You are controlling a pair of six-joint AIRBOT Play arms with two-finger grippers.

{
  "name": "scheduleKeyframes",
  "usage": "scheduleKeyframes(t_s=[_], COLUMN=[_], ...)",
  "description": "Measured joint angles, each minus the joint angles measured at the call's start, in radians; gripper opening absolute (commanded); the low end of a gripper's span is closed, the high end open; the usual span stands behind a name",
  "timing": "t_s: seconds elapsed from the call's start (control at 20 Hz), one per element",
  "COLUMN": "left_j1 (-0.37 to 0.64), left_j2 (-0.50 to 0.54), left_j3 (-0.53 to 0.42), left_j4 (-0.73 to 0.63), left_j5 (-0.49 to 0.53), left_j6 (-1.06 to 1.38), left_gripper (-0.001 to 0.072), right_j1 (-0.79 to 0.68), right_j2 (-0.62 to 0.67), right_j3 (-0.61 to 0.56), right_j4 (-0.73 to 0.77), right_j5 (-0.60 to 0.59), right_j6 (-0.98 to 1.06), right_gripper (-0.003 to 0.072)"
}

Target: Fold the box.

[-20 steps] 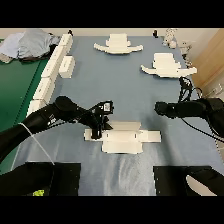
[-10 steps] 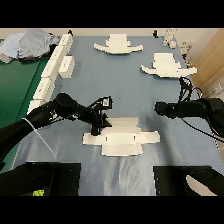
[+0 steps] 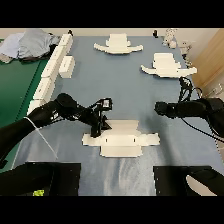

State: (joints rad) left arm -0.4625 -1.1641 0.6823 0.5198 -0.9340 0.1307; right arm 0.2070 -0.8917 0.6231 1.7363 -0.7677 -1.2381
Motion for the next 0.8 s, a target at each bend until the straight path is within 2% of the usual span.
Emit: scheduleKeyframes(t_s=[0.7,0.8], left_j1=[0.001,0.001], left_j2=[-0.013,-0.012], left_j3=[-0.036,-0.038], left_j4=[-0.002,-0.002], left_j5=[-0.051,-0.053], left_j6=[-0.002,-0.002], left_gripper=[0.0016,0.0016], right_j1=[0.0,0.0], right_j2=[0.0,0.0], right_j3=[0.0,0.0], right_j4=[0.007,0.013], right_j5=[-0.001,-0.002], right_j6=[0.0,0.0], right_gripper=[0.03,0.028])
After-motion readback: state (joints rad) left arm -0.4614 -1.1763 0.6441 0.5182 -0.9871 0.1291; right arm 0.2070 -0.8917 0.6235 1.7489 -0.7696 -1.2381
